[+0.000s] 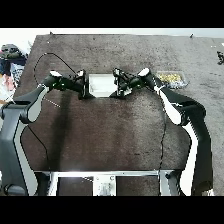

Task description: Fold the box and place the chain.

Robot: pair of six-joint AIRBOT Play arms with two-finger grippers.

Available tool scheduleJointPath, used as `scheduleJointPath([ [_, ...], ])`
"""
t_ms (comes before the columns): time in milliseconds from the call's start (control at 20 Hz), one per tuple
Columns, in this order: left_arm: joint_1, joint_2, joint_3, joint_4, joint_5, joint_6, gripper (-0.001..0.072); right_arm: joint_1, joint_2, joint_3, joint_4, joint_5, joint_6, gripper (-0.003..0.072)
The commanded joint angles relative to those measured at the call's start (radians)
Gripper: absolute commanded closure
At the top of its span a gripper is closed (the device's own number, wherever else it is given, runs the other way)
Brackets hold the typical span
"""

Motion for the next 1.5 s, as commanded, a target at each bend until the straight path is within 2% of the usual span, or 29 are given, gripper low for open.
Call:
scheduleJointPath([
  [0, 0.000, 0.000, 0.000, 0.002, -0.001, 0.003, 0.0342, 0.000, 0.003, 0.001, 0.001, 0.068, 0.004, -0.0034],
  [150, 0.000, 0.000, 0.000, 0.002, -0.001, 0.003, 0.0342, -0.008, 0.004, 0.001, 0.001, 0.122, 0.008, -0.0034],
  [700, 0.000, 0.000, 0.000, 0.002, 0.000, 0.003, 0.0342, -0.066, 0.025, 0.002, 0.000, 0.164, 0.041, -0.0034],
  [1000, 0.000, 0.000, 0.000, 0.002, 0.000, 0.003, 0.0342, -0.111, 0.109, 0.002, -0.103, 0.168, 0.068, -0.0032],
  [1150, 0.000, 0.000, 0.000, 0.002, 0.000, 0.003, 0.0342, -0.128, 0.166, 0.002, -0.100, 0.168, 0.160, -0.0023],
  [1200, 0.000, 0.000, 0.000, 0.002, -0.001, 0.003, 0.0342, -0.128, 0.181, 0.002, -0.092, 0.169, 0.201, 0.0013],
  [1300, 0.000, 0.000, 0.000, 0.002, -0.001, 0.003, 0.0342, -0.126, 0.189, 0.002, -0.033, 0.217, 0.224, 0.0590],
  [1350, 0.000, 0.000, 0.000, 0.002, 0.000, 0.003, 0.0342, -0.122, 0.185, 0.001, 0.011, 0.238, 0.225, 0.0673],
  [1450, 0.000, 0.000, 0.000, 0.002, 0.000, 0.003, 0.0342, -0.098, 0.174, 0.000, 0.060, 0.250, 0.225, 0.0673],
])
